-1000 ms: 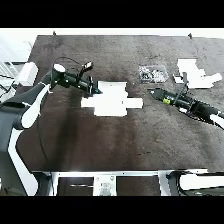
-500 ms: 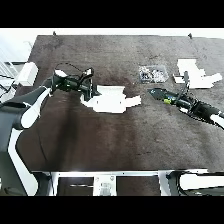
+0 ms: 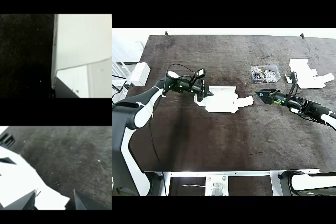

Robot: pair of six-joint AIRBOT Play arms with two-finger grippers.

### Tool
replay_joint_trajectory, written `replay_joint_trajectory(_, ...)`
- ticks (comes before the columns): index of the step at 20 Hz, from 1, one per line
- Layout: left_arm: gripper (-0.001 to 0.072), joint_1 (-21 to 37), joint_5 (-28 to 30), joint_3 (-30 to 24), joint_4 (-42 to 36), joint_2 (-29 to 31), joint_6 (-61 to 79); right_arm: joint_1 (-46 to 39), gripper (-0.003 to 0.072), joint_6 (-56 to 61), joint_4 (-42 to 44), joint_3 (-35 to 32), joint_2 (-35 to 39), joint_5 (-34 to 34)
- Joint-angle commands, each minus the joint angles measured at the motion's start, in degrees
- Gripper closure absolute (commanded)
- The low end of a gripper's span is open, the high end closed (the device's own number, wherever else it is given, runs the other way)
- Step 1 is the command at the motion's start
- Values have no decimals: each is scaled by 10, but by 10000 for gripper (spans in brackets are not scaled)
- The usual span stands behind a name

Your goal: Fold the box and place the chain.

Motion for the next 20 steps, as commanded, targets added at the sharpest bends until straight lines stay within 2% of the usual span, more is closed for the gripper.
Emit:
replay_joint_trajectory(1, 691, 0, -9, 0, -2, 0, -1, 31, 135, -73, -26, 1, 10, 3)
replay_joint_trajectory(3, 690, 0, -8, 0, -2, 0, -1, 56, 135, -154, -25, 4, 26, -19)
replay_joint_trajectory(5, 690, 0, -7, 0, -2, 0, -1, 86, 135, -162, -48, 26, 37, -24)
replay_joint_trajectory(11, 691, 0, -7, 0, -2, 0, -1, 192, 135, -104, -274, 45, 53, -77)
replay_joint_trajectory(13, 691, 0, -7, 0, -2, 0, -1, 214, 136, -93, -318, 45, 53, -92)
replay_joint_trajectory(20, 690, 0, -7, 0, -2, 0, -1, 253, 136, -80, -339, 43, 39, -148)
